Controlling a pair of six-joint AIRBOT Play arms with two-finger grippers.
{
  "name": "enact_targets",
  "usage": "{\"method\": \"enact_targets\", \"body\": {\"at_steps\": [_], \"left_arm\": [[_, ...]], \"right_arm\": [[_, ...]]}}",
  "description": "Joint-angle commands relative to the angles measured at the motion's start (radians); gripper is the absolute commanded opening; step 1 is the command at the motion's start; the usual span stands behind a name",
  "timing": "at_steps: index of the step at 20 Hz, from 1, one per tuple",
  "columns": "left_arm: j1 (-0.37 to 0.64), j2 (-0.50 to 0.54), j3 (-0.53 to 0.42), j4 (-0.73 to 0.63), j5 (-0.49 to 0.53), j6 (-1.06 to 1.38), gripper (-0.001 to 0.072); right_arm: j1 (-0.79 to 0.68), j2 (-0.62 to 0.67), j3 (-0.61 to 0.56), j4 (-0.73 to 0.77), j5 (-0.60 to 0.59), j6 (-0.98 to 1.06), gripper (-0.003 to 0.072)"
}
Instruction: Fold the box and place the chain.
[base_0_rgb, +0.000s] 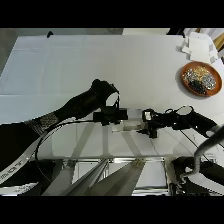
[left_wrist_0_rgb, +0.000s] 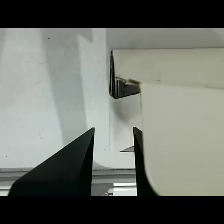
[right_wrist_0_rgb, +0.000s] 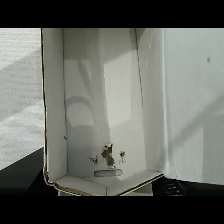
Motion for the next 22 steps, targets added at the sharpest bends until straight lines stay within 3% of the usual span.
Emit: {"method": "enact_targets", "body": {"at_steps": [1,7,13,18,22], "left_arm": [[-0.013,-0.019,0.001,0.018,-0.012,-0.016,0.0277],[-0.030,-0.072,-0.001,0.017,0.031,-0.060,0.0272],[-0.042,-0.074,-0.018,0.017,0.183,-0.060,0.0271],[-0.050,-0.057,-0.117,-0.005,0.185,-0.036,0.0272],[-0.050,-0.055,-0.130,-0.002,0.216,-0.033,0.0271]], "right_arm": [[0.000,0.000,0.000,0.000,0.000,0.000,0.0434],[0.000,0.000,0.000,0.000,0.000,0.000,0.0434],[0.000,0.000,0.000,0.000,0.000,0.000,0.0434],[0.000,0.000,0.000,0.000,0.000,0.000,0.0434],[0.000,0.000,0.000,0.000,0.000,0.000,0.0434]]}}
